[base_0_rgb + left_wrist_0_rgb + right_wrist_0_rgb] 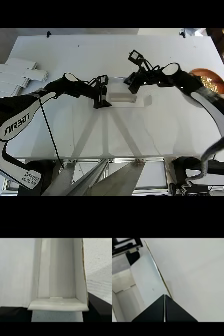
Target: Fold the box and place the chain.
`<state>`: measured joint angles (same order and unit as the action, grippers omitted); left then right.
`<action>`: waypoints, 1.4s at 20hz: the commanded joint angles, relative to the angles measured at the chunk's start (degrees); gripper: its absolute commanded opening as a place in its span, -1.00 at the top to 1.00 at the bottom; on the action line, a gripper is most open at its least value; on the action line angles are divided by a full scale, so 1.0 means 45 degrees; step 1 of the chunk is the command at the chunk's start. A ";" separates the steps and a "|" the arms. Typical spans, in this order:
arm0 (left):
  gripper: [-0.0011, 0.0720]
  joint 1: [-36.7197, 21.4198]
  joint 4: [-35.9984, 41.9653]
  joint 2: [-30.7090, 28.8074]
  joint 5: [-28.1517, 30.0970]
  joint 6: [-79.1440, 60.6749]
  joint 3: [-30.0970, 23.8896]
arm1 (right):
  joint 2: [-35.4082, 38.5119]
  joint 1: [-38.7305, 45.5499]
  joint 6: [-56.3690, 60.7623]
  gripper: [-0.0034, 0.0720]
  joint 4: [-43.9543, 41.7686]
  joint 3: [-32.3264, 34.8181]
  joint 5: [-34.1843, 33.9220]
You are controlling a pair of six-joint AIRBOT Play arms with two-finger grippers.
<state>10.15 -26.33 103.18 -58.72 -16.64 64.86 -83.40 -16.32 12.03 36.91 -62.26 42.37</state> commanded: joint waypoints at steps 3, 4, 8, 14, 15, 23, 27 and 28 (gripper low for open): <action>0.20 -0.0010 0.0029 -0.0010 0.0000 0.0039 -0.0005 | 0.2390 -0.0005 0.0068 0.89 0.4221 -0.0015 0.1797; 0.20 -0.0010 0.0024 -0.0010 0.0000 0.0039 -0.0005 | 0.2550 -0.0005 0.0325 0.89 0.5396 -0.0015 0.2268; 0.20 -0.0010 0.0024 -0.0010 0.0000 0.0039 -0.0005 | 0.1991 0.0219 0.0991 0.03 0.7028 0.0005 0.3691; 0.20 -0.0010 0.0029 -0.0010 0.0000 0.0039 -0.0005 | -0.0189 0.0243 -0.0189 -0.23 0.7077 0.0015 0.3332; 0.20 -0.0010 0.0024 -0.0010 0.0000 0.0039 -0.0005 | -0.0559 0.0243 -0.0481 -0.22 0.7057 0.0015 0.3337; 0.20 -0.0010 0.0029 -0.0010 0.0000 0.0039 -0.0005 | -0.1647 0.0228 -0.1137 -0.14 0.5906 0.0015 0.2953; 0.20 -0.0010 0.0024 -0.0010 0.0000 0.0039 -0.0005 | -0.1647 0.0228 -0.1744 0.09 0.5319 0.0015 0.3065; 0.20 -0.0010 0.0024 -0.0010 0.0000 0.0039 -0.0005 | -0.1647 0.0228 -0.1744 0.09 0.5217 0.0015 0.3060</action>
